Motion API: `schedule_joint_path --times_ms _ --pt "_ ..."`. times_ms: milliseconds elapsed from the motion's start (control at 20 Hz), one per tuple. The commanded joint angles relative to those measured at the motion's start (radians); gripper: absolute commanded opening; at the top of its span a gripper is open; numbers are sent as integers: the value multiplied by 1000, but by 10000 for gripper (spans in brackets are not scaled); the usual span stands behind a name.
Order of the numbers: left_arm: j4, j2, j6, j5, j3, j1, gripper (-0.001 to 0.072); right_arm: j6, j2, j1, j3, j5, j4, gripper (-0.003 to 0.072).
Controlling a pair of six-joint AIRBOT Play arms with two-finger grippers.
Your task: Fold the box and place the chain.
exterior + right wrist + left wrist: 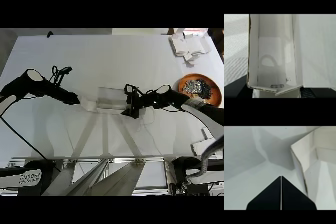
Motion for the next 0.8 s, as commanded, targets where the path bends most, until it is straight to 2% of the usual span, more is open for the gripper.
schedule_joint_path --times_ms 0,200,450,650,750 --pt "-62 -36 -26 23 -1 -41 6 0 0 0 0 0 0 470" --pt "-65 -36 -26 47 -1 -66 7 0 0 0 0 0 0 470" --pt "-72 -35 -11 -20 -1 -69 8 0 0 0 0 0 0 470" --pt "-176 -35 42 -44 -1 -69 10 0 0 0 0 0 0 470" --pt "-230 -35 79 -76 -1 -69 39 0 0 0 0 0 0 470"
